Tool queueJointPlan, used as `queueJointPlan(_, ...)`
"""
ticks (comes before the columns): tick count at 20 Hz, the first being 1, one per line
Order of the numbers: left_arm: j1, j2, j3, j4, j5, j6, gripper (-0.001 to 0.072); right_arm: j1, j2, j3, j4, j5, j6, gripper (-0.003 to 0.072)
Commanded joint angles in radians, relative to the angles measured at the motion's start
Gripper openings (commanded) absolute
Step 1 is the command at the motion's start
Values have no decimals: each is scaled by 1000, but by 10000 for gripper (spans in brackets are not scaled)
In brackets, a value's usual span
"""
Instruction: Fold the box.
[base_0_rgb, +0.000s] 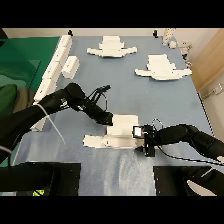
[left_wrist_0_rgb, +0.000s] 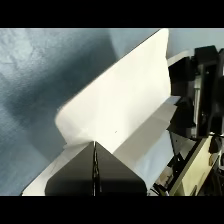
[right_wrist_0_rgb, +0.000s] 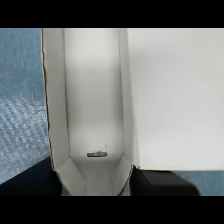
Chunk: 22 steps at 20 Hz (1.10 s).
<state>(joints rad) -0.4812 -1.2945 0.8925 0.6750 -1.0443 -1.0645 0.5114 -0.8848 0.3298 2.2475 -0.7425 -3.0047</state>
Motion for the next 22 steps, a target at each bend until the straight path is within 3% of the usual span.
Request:
queueJointPlan(1, 1, 144, -6, -2, 1, 109, 17, 0, 1, 1, 1, 1, 1, 516)
queueJointPlan(6, 1, 389, -144, 7, 35, 243, 17, 0, 1, 1, 1, 1, 1, 516)
queueJointPlan(9, 1, 517, -245, 99, 55, 311, 17, 0, 1, 1, 1, 1, 1, 516)
queueJointPlan(12, 26, 602, -318, 109, 80, 593, 19, 0, 1, 1, 1, 1, 1, 516)
queueJointPlan(13, 48, 606, -346, 68, 98, 715, 102, 0, 1, 1, 1, 1, 1, 516)
queueJointPlan(14, 68, 605, -374, 10, 124, 811, 522, 0, 1, 1, 1, 1, 1, 517)
queueJointPlan(15, 81, 600, -410, -70, 168, 901, 683, 0, 1, 1, 1, 1, 1, 516)
queueJointPlan(19, 82, 553, -478, -113, 208, 1156, 681, 0, 1, 1, 1, 1, 1, 517)
queueJointPlan(22, 79, 486, -488, -101, 207, 1210, 680, 0, 1, 1, 1, 1, 1, 516)
